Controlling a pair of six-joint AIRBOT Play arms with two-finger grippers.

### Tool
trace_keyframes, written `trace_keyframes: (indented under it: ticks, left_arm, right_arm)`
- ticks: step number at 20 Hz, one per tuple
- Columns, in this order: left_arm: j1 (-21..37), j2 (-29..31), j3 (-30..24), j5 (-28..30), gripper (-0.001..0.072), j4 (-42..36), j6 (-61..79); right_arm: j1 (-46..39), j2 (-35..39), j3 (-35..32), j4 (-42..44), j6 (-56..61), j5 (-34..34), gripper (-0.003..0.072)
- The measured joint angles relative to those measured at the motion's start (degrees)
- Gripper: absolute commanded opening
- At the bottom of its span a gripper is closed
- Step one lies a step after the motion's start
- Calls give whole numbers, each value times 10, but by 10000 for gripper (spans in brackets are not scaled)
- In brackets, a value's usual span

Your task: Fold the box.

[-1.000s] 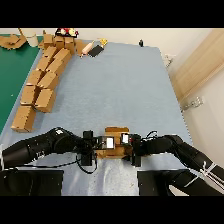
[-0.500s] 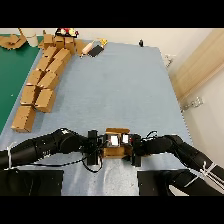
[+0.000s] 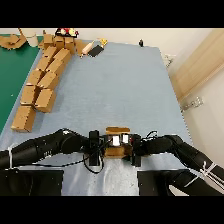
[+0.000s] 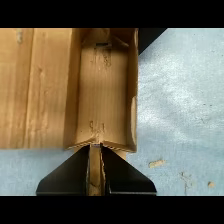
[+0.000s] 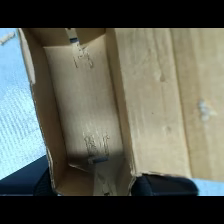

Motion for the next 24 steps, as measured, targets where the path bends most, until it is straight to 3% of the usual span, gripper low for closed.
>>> trace_keyframes:
  ticks: [5,7,8,11,12,13,14,21,22,23,24]
  left_arm:
    - [-22,-12,0,24,131,-1,17]
    - [-25,-14,0,33,379,-2,19]
    - [-26,-15,0,37,423,-3,19]
    - [-27,-16,0,42,426,-2,19]
    - [-27,-16,0,43,491,-2,19]
    - [-28,-16,0,44,652,-3,19]
    - [-28,-16,0,45,669,-5,19]
    - [-28,-16,0,47,640,-24,19]
    - [-28,-16,0,47,510,-26,19]
    - [-28,-16,0,46,258,-26,19]
    - [-27,-15,0,46,214,-28,19]
  right_arm:
    - [0,0,0,0,0,0,416]
    - [0,0,0,0,0,0,416]
    - [0,0,0,0,0,0,415]
    - [0,0,0,0,-1,0,415]
    - [0,0,0,0,0,0,416]
    - [0,0,0,0,0,0,416]
    - [0,0,0,0,0,0,416]
    - [0,0,0,0,-1,0,415]
    - [0,0,0,0,0,0,416]
    - [0,0,0,0,0,0,415]
    - [0,0,0,0,2,0,415]
